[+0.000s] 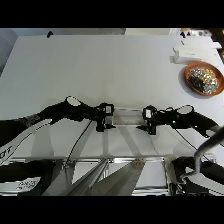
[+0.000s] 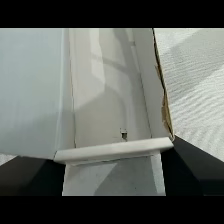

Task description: Fold the box and place the chain.

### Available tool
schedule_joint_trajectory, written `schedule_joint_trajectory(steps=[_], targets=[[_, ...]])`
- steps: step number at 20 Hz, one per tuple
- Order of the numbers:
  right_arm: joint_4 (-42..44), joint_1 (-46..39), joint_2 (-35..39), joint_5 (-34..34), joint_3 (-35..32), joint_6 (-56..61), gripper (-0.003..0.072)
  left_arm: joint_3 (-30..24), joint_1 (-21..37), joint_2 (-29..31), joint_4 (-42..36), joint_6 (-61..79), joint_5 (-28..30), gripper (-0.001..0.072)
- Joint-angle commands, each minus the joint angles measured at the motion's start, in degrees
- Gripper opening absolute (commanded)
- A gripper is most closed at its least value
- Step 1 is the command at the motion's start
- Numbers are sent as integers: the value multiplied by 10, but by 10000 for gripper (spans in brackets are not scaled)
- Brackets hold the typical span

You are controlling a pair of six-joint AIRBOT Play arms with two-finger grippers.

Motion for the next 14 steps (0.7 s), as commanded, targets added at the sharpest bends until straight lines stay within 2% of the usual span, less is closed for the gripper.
schedule_joint_trajectory(steps=[1, 4, 9, 10, 11, 12, 14], targets=[[0, 0, 0, 0, 1, 0, 416, 0, 0, 0, 0, 0, 0, 252], [0, 0, 0, -13, 1, 0, 396, 0, 0, 0, 0, 0, 0, 252], [7, 0, 0, -5, 1, 5, 413, 0, 0, 0, 0, 0, 0, 252], [10, 0, 0, -3, 1, 6, 494, 0, 0, 0, 0, 0, 0, 252], [10, 0, 1, -3, 1, 6, 638, 0, 0, 0, 0, 0, 0, 252], [10, 0, 2, -4, 1, 6, 698, 0, 0, 0, 0, 0, 0, 252], [9, 0, 2, 0, 1, 7, 698, 0, 0, 0, 0, 0, 0, 252]])
